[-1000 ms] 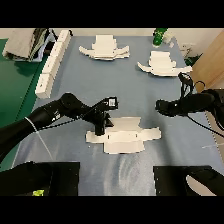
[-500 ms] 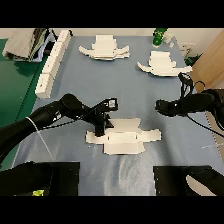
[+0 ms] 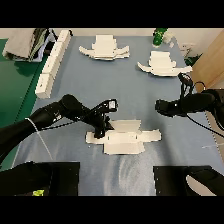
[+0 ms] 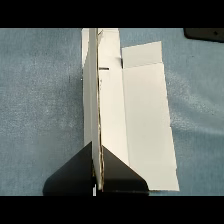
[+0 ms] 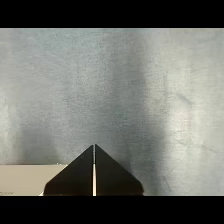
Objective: Fold the box.
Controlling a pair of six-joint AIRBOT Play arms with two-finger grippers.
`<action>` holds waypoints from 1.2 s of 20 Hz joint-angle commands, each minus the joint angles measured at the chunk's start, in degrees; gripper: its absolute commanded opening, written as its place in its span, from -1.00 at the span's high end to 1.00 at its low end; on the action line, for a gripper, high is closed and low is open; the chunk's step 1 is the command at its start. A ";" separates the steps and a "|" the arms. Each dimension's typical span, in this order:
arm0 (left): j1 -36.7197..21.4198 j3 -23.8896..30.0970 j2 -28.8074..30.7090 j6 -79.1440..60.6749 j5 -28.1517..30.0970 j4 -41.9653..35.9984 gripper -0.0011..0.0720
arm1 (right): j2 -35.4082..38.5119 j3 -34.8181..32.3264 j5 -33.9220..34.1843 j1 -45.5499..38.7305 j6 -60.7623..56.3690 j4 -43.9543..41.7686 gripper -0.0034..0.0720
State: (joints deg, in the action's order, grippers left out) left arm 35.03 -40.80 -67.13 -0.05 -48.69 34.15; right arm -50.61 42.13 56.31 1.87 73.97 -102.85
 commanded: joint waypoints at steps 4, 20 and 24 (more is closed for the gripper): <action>-0.02 0.13 -0.02 0.09 2.21 0.35 0.93 | 0.28 0.00 3.72 0.63 1.73 -0.96 0.91; 0.00 0.15 -0.02 0.11 1.53 0.11 0.93 | 12.44 -9.29 6.12 40.72 7.89 10.43 0.91; 0.00 0.15 -0.02 0.09 1.57 0.13 0.93 | 12.31 -11.06 0.52 48.68 21.88 9.86 0.85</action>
State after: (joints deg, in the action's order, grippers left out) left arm 35.00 -40.64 -67.11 0.05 -47.18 34.28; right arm -38.22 32.47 61.67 45.21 85.97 -93.47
